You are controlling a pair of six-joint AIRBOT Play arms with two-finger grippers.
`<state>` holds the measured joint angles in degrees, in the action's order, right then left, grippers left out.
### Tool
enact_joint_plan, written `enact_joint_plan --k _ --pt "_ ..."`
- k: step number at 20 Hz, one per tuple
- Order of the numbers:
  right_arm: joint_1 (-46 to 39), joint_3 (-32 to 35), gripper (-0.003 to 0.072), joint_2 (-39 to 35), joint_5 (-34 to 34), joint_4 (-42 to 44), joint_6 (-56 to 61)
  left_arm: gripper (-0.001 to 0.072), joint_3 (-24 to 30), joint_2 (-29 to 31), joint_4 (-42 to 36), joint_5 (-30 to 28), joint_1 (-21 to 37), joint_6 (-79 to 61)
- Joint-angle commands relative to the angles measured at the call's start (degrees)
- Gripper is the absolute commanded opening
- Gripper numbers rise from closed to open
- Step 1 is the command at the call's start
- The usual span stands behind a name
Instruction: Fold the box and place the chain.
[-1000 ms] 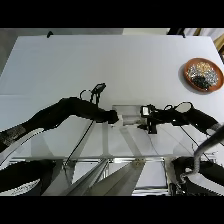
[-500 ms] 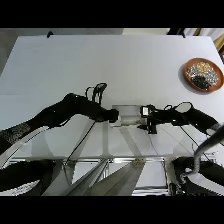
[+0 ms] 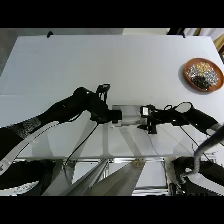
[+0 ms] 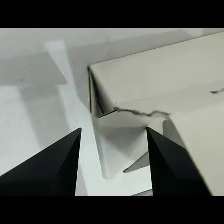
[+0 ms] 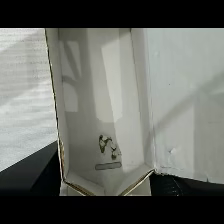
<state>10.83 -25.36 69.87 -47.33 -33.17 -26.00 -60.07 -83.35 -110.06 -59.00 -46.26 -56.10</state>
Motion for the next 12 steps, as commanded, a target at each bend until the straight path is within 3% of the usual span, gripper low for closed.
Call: enact_joint_plan --k 1,5,12 --pt "0.0 0.0 0.0398 0.0 0.0 0.0 0.0 0.0452 -3.1 -0.7 4.5 -5.0 -0.3 10.3" --pt "0.0 0.0 0.0398 0.0 0.0 0.0 0.0 0.0452 -8.2 -3.5 5.1 -7.7 -0.6 11.0" --pt "0.0 0.0 0.0398 0.0 0.0 0.0 0.0 0.0452 -8.3 -5.7 5.5 -8.2 -2.4 11.1"
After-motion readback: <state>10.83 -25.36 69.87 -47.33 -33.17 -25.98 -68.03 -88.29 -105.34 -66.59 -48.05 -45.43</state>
